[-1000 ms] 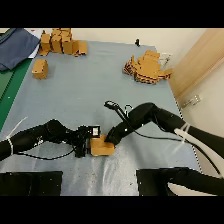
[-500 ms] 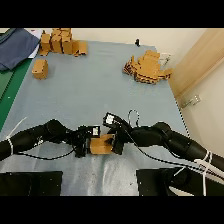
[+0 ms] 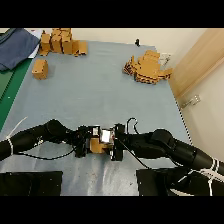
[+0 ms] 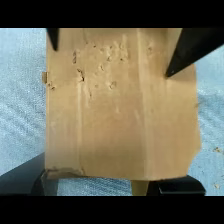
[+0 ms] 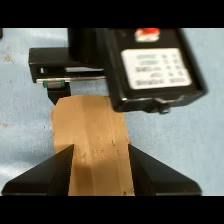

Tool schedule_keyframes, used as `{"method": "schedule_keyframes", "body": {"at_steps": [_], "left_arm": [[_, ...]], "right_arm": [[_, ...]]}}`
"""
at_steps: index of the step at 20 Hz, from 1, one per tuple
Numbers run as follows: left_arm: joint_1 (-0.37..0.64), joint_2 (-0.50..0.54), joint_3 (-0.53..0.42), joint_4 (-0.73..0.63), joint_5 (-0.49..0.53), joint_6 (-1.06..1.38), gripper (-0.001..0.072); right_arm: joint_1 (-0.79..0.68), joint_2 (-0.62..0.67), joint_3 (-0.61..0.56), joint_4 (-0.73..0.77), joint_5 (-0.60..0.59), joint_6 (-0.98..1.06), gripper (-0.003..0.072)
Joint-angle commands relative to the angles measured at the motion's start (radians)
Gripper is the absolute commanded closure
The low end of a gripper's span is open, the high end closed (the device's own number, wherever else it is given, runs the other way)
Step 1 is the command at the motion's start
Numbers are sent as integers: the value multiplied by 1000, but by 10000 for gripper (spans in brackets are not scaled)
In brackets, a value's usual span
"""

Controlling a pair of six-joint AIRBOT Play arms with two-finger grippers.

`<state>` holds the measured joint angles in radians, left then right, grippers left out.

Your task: Fold the box.

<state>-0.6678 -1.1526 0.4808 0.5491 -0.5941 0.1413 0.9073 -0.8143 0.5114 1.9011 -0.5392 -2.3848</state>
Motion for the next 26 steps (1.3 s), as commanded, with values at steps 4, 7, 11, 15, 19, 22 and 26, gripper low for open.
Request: {"method": "schedule_keyframes", "body": {"at_steps": [4,7,11,15,19,22,26], "left_arm": [[0,0,0,0,0,0,355],[0,0,0,0,0,0,355],[0,0,0,0,0,0,355],[0,0,0,0,0,0,355],[0,0,0,0,0,0,355],[0,0,0,0,0,0,355],[0,0,0,0,0,0,355]], "right_arm": [[59,-8,-24,-106,67,-6,143],[88,-7,-25,-110,60,-6,90],[88,-8,-53,-139,69,-5,92],[88,-8,-56,-194,100,-5,112],[88,-7,-55,-260,106,21,272],[88,17,-55,-260,105,21,332],[88,18,-50,-271,106,21,350]]}}
